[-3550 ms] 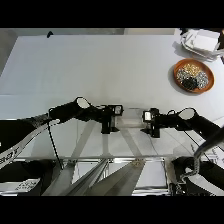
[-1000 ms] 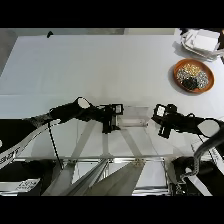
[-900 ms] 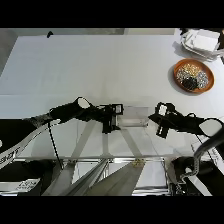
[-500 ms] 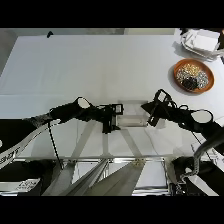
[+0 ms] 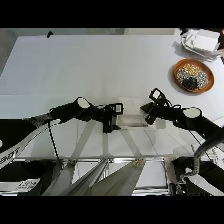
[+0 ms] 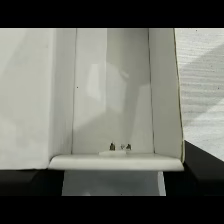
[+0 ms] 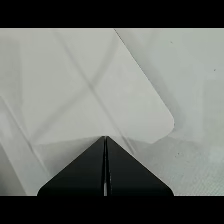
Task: Fold the box and place the chain.
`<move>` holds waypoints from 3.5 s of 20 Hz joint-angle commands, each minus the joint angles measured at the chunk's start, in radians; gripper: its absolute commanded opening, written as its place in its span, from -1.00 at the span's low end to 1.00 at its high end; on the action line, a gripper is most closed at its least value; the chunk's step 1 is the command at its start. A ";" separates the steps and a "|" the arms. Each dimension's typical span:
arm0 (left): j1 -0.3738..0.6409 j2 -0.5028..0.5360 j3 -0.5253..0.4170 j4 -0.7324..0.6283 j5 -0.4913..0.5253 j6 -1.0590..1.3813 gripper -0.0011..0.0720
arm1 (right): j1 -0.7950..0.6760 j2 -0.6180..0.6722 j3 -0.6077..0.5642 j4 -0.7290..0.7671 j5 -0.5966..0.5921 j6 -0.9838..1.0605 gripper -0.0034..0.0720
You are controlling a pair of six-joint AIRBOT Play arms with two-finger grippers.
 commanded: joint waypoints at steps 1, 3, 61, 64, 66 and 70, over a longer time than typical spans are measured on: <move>0.000 0.001 0.000 0.003 -0.002 0.002 0.02 | 0.000 -0.009 -0.001 -0.053 0.005 -0.001 -0.87; 0.000 0.001 0.000 0.002 -0.001 0.002 0.02 | 0.000 -0.008 0.000 -0.034 0.008 -0.002 -0.87; 0.000 0.001 0.000 0.003 -0.002 0.002 0.02 | 0.105 0.148 0.002 -0.474 0.193 -0.005 -0.59; 0.000 0.001 0.000 0.003 -0.002 0.002 0.02 | 0.105 0.104 0.002 -0.455 0.222 -0.011 -0.53; 0.000 0.001 0.000 0.003 -0.002 0.002 0.02 | 0.105 0.071 0.002 -0.453 0.206 -0.014 -0.13; 0.000 0.001 0.000 0.002 -0.002 0.002 0.02 | 0.105 0.064 0.002 -0.447 0.179 -0.013 0.14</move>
